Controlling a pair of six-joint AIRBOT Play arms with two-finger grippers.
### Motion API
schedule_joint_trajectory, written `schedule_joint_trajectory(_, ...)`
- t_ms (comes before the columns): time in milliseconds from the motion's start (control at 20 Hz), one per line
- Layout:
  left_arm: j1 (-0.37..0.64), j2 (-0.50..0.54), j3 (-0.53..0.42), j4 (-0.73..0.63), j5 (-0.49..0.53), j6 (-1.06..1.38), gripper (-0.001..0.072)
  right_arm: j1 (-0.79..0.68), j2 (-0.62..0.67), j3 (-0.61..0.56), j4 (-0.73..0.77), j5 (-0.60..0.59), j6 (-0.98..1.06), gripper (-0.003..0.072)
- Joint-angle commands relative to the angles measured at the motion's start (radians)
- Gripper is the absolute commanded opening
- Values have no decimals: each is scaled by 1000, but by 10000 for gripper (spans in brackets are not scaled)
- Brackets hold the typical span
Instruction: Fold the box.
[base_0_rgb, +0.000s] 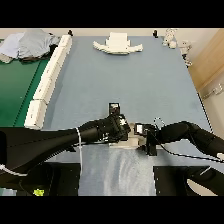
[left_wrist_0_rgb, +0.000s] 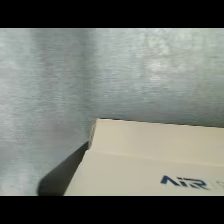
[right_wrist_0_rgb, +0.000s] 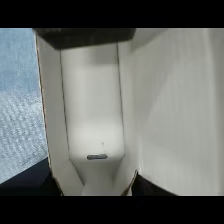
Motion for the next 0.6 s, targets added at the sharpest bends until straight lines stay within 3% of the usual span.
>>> schedule_joint_trajectory(0, -2, -5, 0, -2, 2, -4, 13, 0, 0, 0, 1, 1, 0, 511)
schedule_joint_trajectory(200, 0, -4, 0, -5, -10, 50, 18, 0, 0, 0, 1, 1, 0, 511)
schedule_joint_trajectory(250, 0, -4, 0, -6, -16, 50, 98, 0, 0, 0, 1, 1, 0, 511)
schedule_joint_trajectory(300, 0, -4, 0, -7, -18, 48, 400, 0, 0, 0, 1, 1, 0, 511)
schedule_joint_trajectory(350, 0, -4, 0, -6, -19, 43, 542, 0, 0, 0, 1, 1, 0, 511)
schedule_joint_trajectory(550, 0, -4, 0, -6, -20, 44, 520, 0, 0, 0, 1, 1, 0, 511)
